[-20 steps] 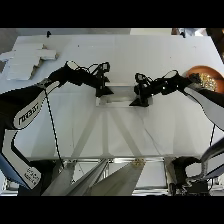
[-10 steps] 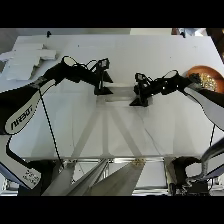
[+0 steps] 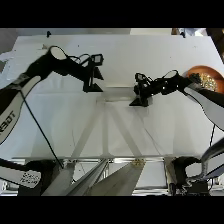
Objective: Fold the box and place the chain.
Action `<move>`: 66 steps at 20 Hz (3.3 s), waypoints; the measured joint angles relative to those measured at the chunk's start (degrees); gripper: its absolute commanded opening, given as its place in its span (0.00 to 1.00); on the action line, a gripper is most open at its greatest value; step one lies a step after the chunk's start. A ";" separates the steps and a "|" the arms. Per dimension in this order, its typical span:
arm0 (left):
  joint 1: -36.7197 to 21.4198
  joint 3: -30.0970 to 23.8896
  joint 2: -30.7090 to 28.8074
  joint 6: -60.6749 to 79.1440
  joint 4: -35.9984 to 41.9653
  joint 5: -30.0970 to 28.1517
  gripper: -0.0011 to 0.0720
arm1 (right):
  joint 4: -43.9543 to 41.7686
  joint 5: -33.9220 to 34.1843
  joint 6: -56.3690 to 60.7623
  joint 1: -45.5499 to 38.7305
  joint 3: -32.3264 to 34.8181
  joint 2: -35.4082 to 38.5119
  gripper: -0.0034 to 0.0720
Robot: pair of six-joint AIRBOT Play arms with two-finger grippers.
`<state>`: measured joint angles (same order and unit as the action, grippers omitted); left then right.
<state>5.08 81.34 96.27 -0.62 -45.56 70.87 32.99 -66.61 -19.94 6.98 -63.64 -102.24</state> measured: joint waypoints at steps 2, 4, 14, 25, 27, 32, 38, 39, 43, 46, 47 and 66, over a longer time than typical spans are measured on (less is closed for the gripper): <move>-0.57 -1.18 -2.43 -1.44 -0.52 3.39 0.20 | 0.00 0.00 0.00 0.00 0.00 0.00 0.65; -0.50 -3.85 -3.93 -2.21 -0.76 6.58 0.02 | 0.00 0.00 0.00 0.00 0.00 0.00 0.65; 6.38 -17.09 -5.51 9.03 17.73 -3.78 0.02 | 0.00 -0.02 0.00 0.00 0.00 0.00 0.65; 7.56 -17.94 -2.95 5.57 31.69 -37.64 0.02 | 0.00 0.00 0.00 0.00 0.00 0.00 0.65; 7.96 -17.94 -1.66 3.04 31.21 -39.34 0.02 | 0.00 0.00 0.00 0.00 0.00 0.00 0.65; 9.35 -17.94 0.17 -3.82 25.14 -40.96 0.02 | 0.09 -0.15 -0.02 0.00 0.00 0.00 0.65; 9.88 -17.94 -0.68 -7.65 20.72 -40.57 0.02 | 0.04 -0.11 -0.02 0.00 0.00 0.00 0.65; 9.75 -17.94 -1.31 -7.85 20.44 -40.50 0.02 | 0.00 -0.04 -0.02 0.00 0.00 0.00 0.65; 7.34 -17.94 -5.14 -8.07 19.91 -36.87 0.03 | -0.04 0.07 -0.02 0.00 0.00 0.00 0.65; 3.72 -17.94 -7.91 -7.50 18.62 -28.26 0.48 | -0.02 0.04 -0.02 0.00 0.00 0.00 0.65; 2.64 -17.94 -8.63 -7.32 17.27 -24.96 0.73 | -0.02 0.02 -0.02 0.00 0.00 0.00 0.65; 9.38 -17.94 -8.63 -10.43 -14.93 -22.56 0.90 | 0.00 -0.04 -0.02 0.00 0.00 0.00 0.65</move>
<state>14.46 63.40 87.64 -11.05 -60.49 48.31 32.99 -66.65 -19.97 6.98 -63.64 -102.24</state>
